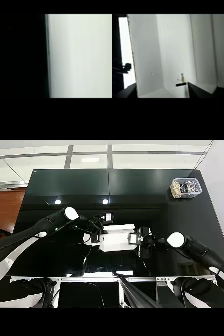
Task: Fold the box and place the chain.
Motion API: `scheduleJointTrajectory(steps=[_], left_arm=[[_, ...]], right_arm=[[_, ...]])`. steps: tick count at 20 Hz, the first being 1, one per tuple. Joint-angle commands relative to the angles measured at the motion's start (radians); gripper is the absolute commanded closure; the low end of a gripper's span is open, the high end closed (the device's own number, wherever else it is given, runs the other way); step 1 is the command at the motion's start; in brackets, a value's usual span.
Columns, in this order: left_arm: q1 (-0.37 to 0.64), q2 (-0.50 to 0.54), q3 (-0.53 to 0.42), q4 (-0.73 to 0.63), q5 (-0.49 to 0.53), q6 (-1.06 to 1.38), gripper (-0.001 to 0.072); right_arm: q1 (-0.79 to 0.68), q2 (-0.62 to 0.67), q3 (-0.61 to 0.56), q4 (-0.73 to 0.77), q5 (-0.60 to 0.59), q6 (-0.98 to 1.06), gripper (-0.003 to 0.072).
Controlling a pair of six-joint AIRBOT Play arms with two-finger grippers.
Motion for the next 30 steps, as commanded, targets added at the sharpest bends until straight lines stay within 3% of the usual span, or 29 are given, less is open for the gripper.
scheduleJointTrajectory(steps=[1,12,17,24,30], left_arm=[[0.000,0.000,0.000,0.000,-0.003,0.000,0.0682],[0.000,0.000,0.000,0.000,-0.003,0.004,0.0682],[0.000,0.000,0.000,0.000,-0.003,0.004,0.0682],[0.000,0.000,0.000,0.000,-0.003,0.005,0.0682],[0.000,0.000,0.000,0.000,0.000,0.007,0.0683]], right_arm=[[-0.049,-0.004,0.049,0.037,0.003,-0.045,-0.0021],[-0.150,-0.099,0.065,0.326,0.055,-0.283,-0.0021],[-0.203,-0.104,0.065,0.325,0.064,-0.299,-0.0021],[-0.200,-0.112,0.064,0.327,0.165,-0.319,-0.0021],[-0.128,-0.157,0.064,0.293,0.135,-0.325,-0.0021]])
